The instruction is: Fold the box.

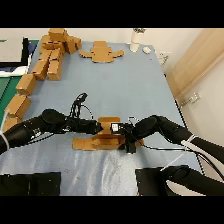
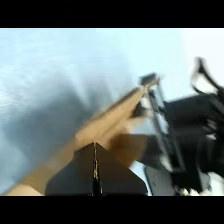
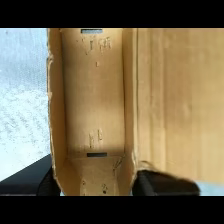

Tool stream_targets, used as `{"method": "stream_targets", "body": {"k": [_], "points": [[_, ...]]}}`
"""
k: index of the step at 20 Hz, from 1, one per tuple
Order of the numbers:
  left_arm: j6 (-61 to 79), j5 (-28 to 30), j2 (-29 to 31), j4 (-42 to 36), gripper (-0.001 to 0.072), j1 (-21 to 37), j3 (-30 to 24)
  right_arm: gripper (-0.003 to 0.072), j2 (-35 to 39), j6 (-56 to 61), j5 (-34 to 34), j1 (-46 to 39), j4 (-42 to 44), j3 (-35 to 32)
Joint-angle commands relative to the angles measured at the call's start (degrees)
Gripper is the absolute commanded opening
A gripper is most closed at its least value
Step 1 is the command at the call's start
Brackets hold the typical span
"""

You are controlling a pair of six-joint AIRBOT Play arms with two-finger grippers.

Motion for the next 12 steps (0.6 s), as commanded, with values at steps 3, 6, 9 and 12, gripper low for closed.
{"method": "stream_targets", "body": {"k": [3,6,9,12], "points": [[-0.02,3.34,-6.27,-0.28,0.001,0.15,0.11,0.0511,0.0,0.0,-0.04,0.04,0.0,0.04],[0.98,3.23,-7.28,-0.26,0.001,0.15,0.35,0.0512,0.0,0.0,-0.02,0.04,-0.02,0.04],[1.86,2.34,-7.82,-0.35,0.001,0.15,1.01,0.0511,0.0,0.0,-0.04,0.04,-0.07,0.04],[6.69,0.87,-7.78,-2.75,0.001,0.35,2.32,0.0511,0.0,0.0,-0.04,0.04,-0.11,0.04]]}}
